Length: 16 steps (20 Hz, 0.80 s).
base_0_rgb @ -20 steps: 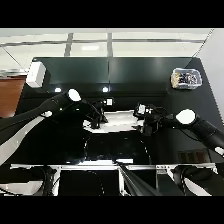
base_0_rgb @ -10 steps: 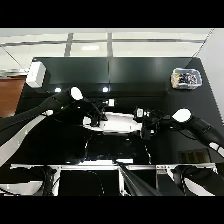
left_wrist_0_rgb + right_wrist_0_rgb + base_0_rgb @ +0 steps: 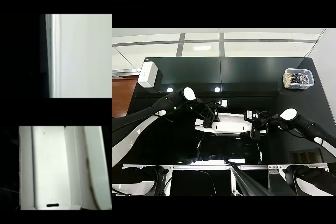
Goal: Fold the box and place the chain.
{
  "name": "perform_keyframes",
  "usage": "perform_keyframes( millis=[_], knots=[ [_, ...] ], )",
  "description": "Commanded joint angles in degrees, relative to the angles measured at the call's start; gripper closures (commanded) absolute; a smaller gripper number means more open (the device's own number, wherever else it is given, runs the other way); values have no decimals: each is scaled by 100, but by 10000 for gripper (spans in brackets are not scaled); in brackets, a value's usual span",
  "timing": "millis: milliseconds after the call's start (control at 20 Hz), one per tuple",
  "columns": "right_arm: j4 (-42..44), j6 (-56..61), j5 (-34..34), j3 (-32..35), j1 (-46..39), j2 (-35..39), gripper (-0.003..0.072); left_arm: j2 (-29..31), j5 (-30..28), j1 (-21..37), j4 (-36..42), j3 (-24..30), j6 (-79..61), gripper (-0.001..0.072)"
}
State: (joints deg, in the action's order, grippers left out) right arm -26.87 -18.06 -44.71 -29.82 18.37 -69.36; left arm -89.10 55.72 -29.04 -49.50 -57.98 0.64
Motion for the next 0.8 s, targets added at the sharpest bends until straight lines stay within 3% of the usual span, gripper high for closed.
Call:
perform_keyframes(
  millis=[0,750],
  knots=[
    [-173,11,70,0,-4,-122,17,4,48,-2,2,-7,0,682],
    [-638,568,525,-46,310,-227,17,4,42,-2,2,-7,0,681]
  ],
)
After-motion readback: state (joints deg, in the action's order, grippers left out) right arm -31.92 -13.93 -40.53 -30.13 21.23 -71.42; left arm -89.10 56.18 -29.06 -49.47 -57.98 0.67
